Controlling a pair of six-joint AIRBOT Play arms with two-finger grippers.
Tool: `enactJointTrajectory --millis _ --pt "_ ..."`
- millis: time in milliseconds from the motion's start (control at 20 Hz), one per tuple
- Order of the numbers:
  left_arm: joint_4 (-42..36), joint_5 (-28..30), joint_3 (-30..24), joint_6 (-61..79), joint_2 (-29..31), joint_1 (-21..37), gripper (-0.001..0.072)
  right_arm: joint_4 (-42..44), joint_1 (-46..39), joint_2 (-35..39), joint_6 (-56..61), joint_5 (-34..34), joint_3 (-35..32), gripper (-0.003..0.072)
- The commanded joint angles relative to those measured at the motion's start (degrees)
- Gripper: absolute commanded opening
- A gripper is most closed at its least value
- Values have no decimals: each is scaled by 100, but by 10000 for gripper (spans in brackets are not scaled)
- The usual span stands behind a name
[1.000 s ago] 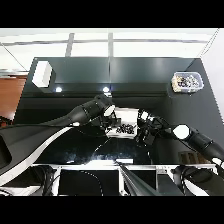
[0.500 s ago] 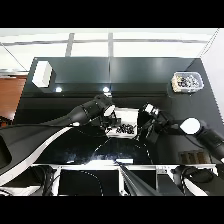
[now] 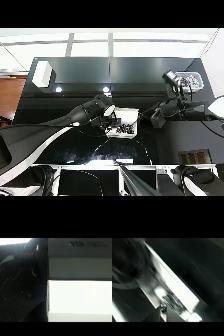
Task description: Fold the box and place the chain.
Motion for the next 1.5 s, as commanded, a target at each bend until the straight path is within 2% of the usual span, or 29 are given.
enactJointTrajectory --millis 0,350,450,600,850,1100,1150,1200,1250,1450 --pt "0 0 0 0 -4 0 31 601 155 -22 310 -293 129 18" --pt "0 2 0 0 -4 0 30 -98 745 -557 728 -271 66 21" --pt "0 2 0 0 -4 0 30 -326 739 -573 870 -350 68 151" --pt "0 2 0 0 -4 0 30 -387 544 -570 898 -155 79 154" --pt "2 42 0 0 -7 0 31 -660 -289 -461 883 651 332 152" --pt "-55 -2 11 94 -2 13 31 -798 -1419 -190 857 813 494 152" --pt "-153 -7 11 15 -2 33 75 -802 -1545 -160 841 861 494 152" --pt "-229 -4 13 -72 2 42 275 -802 -1655 -157 822 916 494 152" --pt "-258 -7 13 -157 31 46 379 -826 -1716 -157 798 951 494 151" --pt "-44 2 11 188 557 48 382 -916 -1751 -157 717 942 494 151"
